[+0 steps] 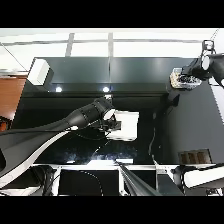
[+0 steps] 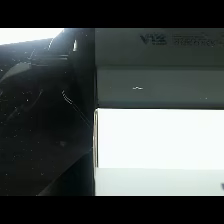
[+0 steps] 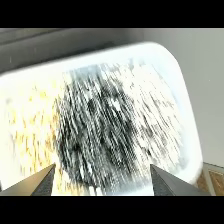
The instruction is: Fold the box and place the chain.
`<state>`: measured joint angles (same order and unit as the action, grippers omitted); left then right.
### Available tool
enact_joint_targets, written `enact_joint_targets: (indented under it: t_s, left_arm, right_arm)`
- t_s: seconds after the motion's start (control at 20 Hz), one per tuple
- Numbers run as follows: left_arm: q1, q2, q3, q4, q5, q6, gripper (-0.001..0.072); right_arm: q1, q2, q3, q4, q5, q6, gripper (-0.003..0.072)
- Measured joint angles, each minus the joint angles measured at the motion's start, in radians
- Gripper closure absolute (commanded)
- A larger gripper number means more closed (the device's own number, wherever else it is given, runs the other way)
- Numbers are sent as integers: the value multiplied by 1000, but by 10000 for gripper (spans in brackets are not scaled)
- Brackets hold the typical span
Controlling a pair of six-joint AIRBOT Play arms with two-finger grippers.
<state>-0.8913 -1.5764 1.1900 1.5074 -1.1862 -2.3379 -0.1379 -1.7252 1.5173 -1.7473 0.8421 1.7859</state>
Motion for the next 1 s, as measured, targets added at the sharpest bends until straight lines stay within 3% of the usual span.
enact_joint_targets:
  t_s: [0.15,0.2,0.25,0.4,0.45,0.55,0.6,0.8,1.0]
  left_arm:
    - [1,0,0,1,0,0,684]
    - [1,0,0,2,0,0,684]
    - [1,0,0,2,0,0,684]
    - [1,0,0,2,0,0,684]
    - [1,0,0,2,0,0,684]
    - [1,0,0,2,0,0,684]
    - [1,0,0,2,0,0,684]
    - [1,0,0,3,0,0,684]
    - [1,0,0,2,-1,0,684]
  right_arm:
    - [-10,-107,90,14,16,-10,11]
    - [-13,-129,106,16,18,-14,152]
    - [-15,-149,117,21,21,-17,246]
    - [-21,-186,137,34,21,-18,274]
    - [-21,-192,140,40,20,-21,328]
    - [-21,-200,145,46,21,-21,611]
    - [-22,-203,148,45,24,-21,683]
    - [-23,-193,186,55,105,-34,683]
    - [-23,-101,212,55,167,-88,684]
